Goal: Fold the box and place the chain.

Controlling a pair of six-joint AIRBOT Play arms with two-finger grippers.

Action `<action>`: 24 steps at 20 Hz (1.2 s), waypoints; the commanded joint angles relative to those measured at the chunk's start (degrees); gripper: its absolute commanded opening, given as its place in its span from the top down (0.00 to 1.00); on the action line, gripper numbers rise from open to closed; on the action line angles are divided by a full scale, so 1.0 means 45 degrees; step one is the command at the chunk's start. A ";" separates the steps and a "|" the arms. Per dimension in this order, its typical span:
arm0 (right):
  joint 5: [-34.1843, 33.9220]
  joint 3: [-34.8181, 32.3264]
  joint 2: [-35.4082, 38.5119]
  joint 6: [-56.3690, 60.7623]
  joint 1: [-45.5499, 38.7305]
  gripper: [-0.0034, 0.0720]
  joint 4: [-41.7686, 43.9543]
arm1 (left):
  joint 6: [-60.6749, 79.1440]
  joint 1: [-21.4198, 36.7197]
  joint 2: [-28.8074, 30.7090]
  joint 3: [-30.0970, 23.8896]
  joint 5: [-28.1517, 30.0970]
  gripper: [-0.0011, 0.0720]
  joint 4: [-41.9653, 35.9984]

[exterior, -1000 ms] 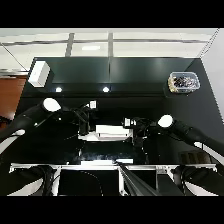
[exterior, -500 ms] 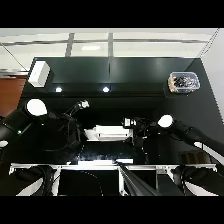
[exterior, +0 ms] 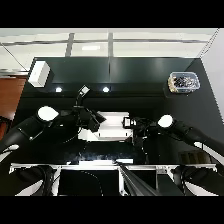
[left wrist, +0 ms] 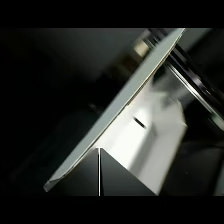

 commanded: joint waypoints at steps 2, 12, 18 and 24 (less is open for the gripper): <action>0.0010 -0.0010 -0.0005 0.0000 0.0015 0.54 0.0000 | 0.1166 -0.0117 -0.1146 -0.0044 0.1700 0.95 -0.0340; 0.0010 -0.0010 -0.0005 0.0000 0.0015 0.54 0.0005 | -0.0714 -0.0389 -0.2312 0.0539 -0.1277 0.95 0.2992; 0.0010 -0.0010 -0.0005 0.0005 0.0015 0.54 0.0005 | -0.2749 0.1005 -0.0165 0.2074 -0.1977 0.95 0.7252; 0.0010 -0.0010 -0.0005 0.0000 0.0015 0.54 0.0005 | 0.0131 0.2244 0.1749 0.1719 -0.7004 0.62 0.7033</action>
